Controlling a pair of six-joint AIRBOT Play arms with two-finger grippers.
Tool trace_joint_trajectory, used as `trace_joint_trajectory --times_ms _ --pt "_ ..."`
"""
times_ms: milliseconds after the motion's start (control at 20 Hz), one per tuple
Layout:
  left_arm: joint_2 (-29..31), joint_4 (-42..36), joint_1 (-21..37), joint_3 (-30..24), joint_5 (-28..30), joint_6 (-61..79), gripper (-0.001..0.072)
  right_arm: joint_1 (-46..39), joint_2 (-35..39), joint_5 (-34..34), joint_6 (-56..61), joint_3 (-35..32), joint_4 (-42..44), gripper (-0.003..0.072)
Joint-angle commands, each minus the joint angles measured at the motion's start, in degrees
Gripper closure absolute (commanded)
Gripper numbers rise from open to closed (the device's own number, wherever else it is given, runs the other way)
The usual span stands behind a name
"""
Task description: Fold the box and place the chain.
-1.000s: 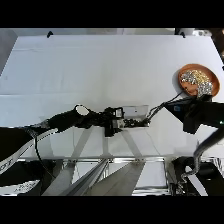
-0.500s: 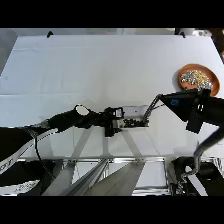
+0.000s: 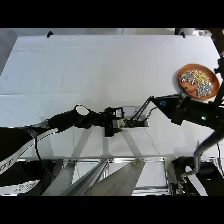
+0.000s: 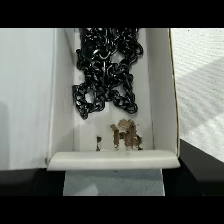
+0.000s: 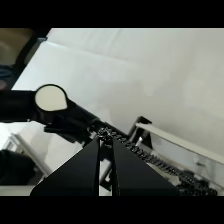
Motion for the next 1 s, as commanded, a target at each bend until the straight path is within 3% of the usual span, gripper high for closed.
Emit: trace_joint_trajectory --times_ms 0,200,450,650,950 --pt "0.04 0.00 0.02 0.07 0.00 0.02 0.0573 0.02 -0.07 -1.86 -0.55 -6.67 1.27 0.0668" --pt "0.04 0.00 0.02 0.07 0.02 0.02 0.0573 0.02 -0.85 -3.21 -4.70 -13.64 2.95 0.0668" --pt "0.04 0.00 0.02 0.07 0.00 0.02 0.0573 0.76 -7.26 -2.36 -16.37 -14.27 2.36 0.0668" --pt "0.04 0.00 0.02 0.07 0.02 0.02 0.0573 8.26 -15.34 -1.53 -23.43 -14.27 1.86 0.0668" --pt "0.04 0.00 0.02 0.07 0.02 0.02 0.0573 21.44 -24.17 -16.94 -23.82 -14.25 2.56 0.0666"
